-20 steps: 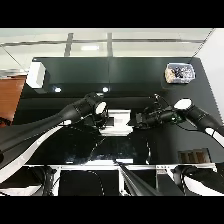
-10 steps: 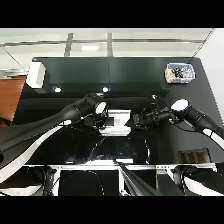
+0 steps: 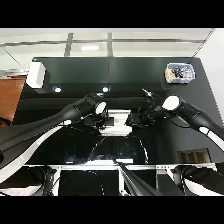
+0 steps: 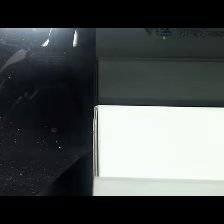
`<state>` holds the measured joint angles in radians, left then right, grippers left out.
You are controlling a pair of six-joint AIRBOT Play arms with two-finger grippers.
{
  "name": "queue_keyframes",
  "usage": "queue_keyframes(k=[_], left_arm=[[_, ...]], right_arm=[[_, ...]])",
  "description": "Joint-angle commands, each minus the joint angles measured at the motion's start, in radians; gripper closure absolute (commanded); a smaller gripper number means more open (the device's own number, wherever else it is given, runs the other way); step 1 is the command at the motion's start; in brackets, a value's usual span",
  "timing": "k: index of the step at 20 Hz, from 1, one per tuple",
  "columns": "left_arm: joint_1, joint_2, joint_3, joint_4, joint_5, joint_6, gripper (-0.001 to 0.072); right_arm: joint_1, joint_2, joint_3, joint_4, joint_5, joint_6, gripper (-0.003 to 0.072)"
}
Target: Fold the box and place the chain.
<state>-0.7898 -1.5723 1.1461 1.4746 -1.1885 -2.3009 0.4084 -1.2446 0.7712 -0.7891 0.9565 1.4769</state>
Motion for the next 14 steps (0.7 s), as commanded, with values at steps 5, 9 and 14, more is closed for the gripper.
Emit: queue_keyframes(k=[5, 9, 14], left_arm=[[0.001, 0.000, 0.000, 0.001, 0.002, 0.000, 0.0686], [0.001, 0.000, 0.000, 0.001, 0.002, 0.000, 0.0686], [0.001, 0.000, 0.000, 0.001, 0.002, 0.000, 0.0686]], right_arm=[[0.132, -0.058, 0.106, -0.272, 0.006, 0.330, 0.0278], [0.208, -0.121, 0.161, -0.434, 0.060, 0.465, 0.0279], [0.255, -0.134, 0.197, -0.545, 0.084, 0.559, 0.0419]])
